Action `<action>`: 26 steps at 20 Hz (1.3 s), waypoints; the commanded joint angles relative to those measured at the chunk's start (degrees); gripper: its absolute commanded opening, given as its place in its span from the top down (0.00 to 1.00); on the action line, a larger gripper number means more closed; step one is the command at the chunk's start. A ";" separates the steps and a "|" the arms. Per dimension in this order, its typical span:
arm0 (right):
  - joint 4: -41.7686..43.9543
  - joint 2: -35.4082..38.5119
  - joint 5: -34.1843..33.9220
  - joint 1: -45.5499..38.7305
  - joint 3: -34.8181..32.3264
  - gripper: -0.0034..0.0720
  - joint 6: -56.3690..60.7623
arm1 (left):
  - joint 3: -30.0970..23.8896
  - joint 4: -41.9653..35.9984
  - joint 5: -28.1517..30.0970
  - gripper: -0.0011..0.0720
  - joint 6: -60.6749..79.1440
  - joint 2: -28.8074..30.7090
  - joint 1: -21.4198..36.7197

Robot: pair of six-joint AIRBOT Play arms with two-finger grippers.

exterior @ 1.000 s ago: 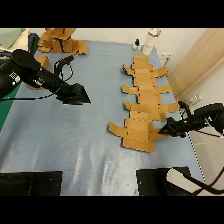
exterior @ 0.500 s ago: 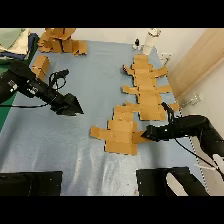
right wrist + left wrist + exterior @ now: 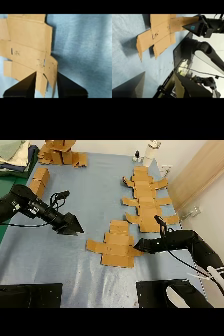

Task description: Fold the box.

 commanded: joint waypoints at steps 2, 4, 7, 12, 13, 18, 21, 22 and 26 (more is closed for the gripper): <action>0.46 -4.70 1.99 0.50 -0.09 0.52 -1.29 | -0.39 -0.79 0.02 0.25 0.39 -0.02 0.09; 2.49 -7.32 2.23 0.52 -0.09 0.59 -3.96 | -0.39 -0.79 0.17 0.25 0.39 -0.02 0.09; 5.49 -9.33 1.03 1.79 -0.09 0.67 -7.87 | -0.37 -0.79 0.74 0.25 0.94 -0.13 0.09; 10.82 -9.44 2.91 8.35 -0.09 0.95 -16.92 | -0.35 -1.25 -1.07 0.25 5.09 -5.27 0.35; 10.95 -8.48 3.13 9.55 -0.09 0.95 -18.84 | -0.35 -1.75 -1.86 0.25 6.86 -6.32 0.74; 9.44 -1.09 3.52 13.27 -0.09 0.95 -21.31 | -0.37 -2.16 -3.08 0.25 12.94 -7.39 5.44; 9.07 -0.48 4.72 14.36 -0.11 0.95 -21.29 | -0.44 -2.51 -2.38 0.25 13.84 -8.44 5.88; 9.09 -0.79 4.81 14.36 -0.11 0.95 -21.29 | -0.50 -3.17 -1.66 0.25 14.62 -9.16 5.18; 9.09 -1.11 5.44 14.36 -0.09 0.95 -21.29 | -0.50 -5.33 2.08 0.25 16.39 -14.34 1.20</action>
